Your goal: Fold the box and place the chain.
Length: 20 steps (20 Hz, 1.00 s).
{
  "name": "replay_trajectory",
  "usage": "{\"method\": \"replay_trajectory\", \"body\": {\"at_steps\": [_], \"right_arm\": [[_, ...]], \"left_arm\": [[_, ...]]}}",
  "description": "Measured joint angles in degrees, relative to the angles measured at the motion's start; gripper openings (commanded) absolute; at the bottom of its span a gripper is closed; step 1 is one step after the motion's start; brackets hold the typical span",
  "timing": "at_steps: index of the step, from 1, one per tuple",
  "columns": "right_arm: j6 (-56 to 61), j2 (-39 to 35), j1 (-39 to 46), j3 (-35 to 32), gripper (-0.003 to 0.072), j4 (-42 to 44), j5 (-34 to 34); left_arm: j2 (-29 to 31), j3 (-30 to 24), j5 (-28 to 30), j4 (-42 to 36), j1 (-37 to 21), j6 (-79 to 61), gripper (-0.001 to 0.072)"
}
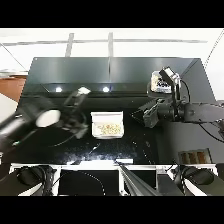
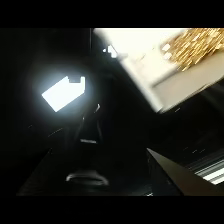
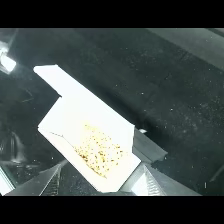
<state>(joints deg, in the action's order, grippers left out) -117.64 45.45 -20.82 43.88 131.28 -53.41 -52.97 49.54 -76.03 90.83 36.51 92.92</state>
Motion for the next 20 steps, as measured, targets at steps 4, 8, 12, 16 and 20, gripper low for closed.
{"method": "replay_trajectory", "body": {"at_steps": [4, 8, 12, 16, 20], "right_arm": [[0.00, 0.00, 0.00, 0.00, 0.0582, -0.63, 0.98], [0.00, 0.00, 0.00, 0.00, 0.0609, -0.94, 2.12], [0.94, 0.00, 0.00, 0.00, 0.0703, -0.94, 1.88], [1.73, 0.00, 0.00, 0.00, 0.0703, -0.96, 1.55], [1.90, 0.00, 0.00, 0.00, 0.0703, -0.96, 1.51]], "left_arm": [[10.45, -11.43, 5.29, -16.17, -16.59, -21.57, 0.0702], [12.59, -20.96, 14.69, -32.11, -26.38, -47.50, 0.0703], [8.59, -24.92, 21.79, -38.77, -28.11, -67.04, 0.0702], [2.67, -25.29, 26.88, -43.60, -25.03, -83.67, 0.0699], [-3.32, -23.56, 28.55, -45.81, -19.56, -94.38, 0.0689]]}}
